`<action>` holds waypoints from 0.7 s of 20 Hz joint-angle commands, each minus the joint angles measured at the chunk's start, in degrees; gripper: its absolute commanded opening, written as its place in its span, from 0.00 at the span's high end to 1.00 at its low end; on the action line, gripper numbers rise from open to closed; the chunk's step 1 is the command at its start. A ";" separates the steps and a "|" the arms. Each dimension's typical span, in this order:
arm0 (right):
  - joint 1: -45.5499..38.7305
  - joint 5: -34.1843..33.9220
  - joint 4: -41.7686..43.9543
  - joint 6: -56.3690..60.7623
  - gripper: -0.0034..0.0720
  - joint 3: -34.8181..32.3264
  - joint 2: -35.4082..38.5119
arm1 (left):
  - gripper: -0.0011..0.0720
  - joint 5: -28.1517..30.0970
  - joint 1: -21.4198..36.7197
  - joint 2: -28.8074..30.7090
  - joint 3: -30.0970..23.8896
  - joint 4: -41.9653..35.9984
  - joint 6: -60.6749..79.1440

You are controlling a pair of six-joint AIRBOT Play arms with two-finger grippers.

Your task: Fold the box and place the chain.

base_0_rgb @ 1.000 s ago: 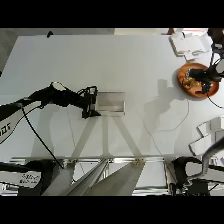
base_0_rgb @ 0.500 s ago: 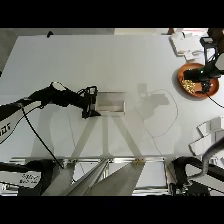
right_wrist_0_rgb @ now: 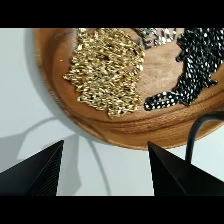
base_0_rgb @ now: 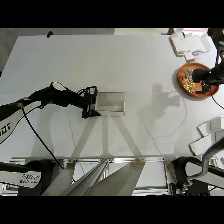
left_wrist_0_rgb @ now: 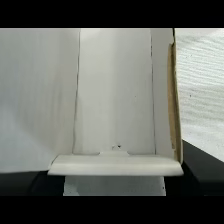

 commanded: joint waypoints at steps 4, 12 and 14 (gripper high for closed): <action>-2.40 -8.50 3.37 0.96 0.18 0.02 -10.29 | 0.28 0.02 -0.02 0.02 0.02 0.00 0.02; -2.40 -13.90 3.37 4.02 0.51 0.02 -17.25 | 0.28 0.02 -0.02 0.02 0.02 0.00 0.02; -2.40 -13.05 3.41 3.82 0.82 0.02 -17.18 | 0.28 0.00 -0.02 0.02 0.02 0.00 0.02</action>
